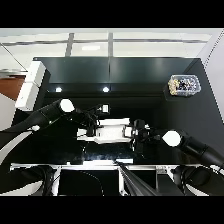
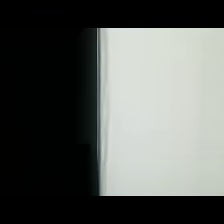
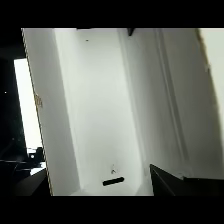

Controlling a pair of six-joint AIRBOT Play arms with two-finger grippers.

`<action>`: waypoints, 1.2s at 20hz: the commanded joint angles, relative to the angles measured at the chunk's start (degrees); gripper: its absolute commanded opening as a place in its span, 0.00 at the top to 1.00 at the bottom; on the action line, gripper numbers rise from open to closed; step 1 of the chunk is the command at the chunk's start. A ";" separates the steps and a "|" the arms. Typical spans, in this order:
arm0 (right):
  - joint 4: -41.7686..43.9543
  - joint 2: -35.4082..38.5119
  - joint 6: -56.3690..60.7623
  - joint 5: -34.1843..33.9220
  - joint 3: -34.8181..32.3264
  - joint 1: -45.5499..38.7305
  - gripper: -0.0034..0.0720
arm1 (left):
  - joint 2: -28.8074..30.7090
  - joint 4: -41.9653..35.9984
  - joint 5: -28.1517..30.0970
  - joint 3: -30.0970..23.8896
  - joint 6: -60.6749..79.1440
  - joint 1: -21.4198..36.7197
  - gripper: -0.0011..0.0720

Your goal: Fold the box and place the chain.

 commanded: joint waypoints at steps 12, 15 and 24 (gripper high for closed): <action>2.16 -1.49 -0.13 0.87 4.07 -5.29 0.03 | -0.02 0.02 0.09 0.00 0.07 0.00 0.95; 6.25 -2.51 -2.89 3.98 4.07 -5.31 0.03 | 0.00 0.04 0.07 0.00 0.09 0.00 0.95; 13.09 -4.11 -9.42 9.77 4.04 -10.21 0.03 | 0.09 0.07 0.11 0.00 0.09 0.00 0.95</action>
